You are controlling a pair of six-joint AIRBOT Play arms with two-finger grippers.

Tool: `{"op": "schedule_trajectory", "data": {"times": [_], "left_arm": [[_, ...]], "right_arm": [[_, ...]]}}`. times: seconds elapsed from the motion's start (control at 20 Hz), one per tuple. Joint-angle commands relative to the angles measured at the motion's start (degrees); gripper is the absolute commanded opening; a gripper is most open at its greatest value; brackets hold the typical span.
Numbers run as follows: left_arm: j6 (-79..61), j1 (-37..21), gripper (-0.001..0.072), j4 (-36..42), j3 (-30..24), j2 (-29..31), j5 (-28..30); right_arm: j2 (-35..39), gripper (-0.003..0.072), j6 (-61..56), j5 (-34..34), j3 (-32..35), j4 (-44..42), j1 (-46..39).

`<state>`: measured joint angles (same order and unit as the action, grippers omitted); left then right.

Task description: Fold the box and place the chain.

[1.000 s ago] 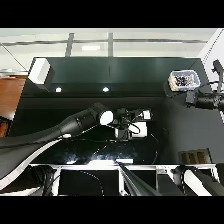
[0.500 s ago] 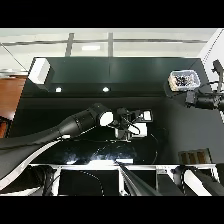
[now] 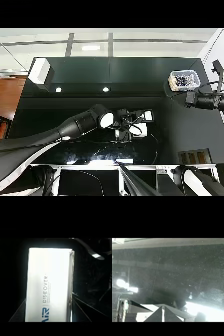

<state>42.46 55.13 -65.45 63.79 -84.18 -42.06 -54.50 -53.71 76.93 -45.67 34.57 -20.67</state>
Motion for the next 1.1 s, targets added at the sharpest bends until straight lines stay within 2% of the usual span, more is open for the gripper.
{"op": "schedule_trajectory", "data": {"times": [0.0,0.8,1.05], "left_arm": [[0.2,0.5,0.0714,-0.76,0.02,-0.09,0.11],[0.2,0.5,0.0714,-1.68,0.04,-0.48,0.09],[0.22,0.5,0.0713,-4.2,0.04,-0.37,0.04]], "right_arm": [[0.04,0.0036,0.0,0.0,-0.02,0.0,-0.04],[0.04,0.0036,0.0,0.0,-0.02,0.0,-0.04],[0.04,0.0036,0.0,0.0,-0.02,0.0,-0.04]]}}
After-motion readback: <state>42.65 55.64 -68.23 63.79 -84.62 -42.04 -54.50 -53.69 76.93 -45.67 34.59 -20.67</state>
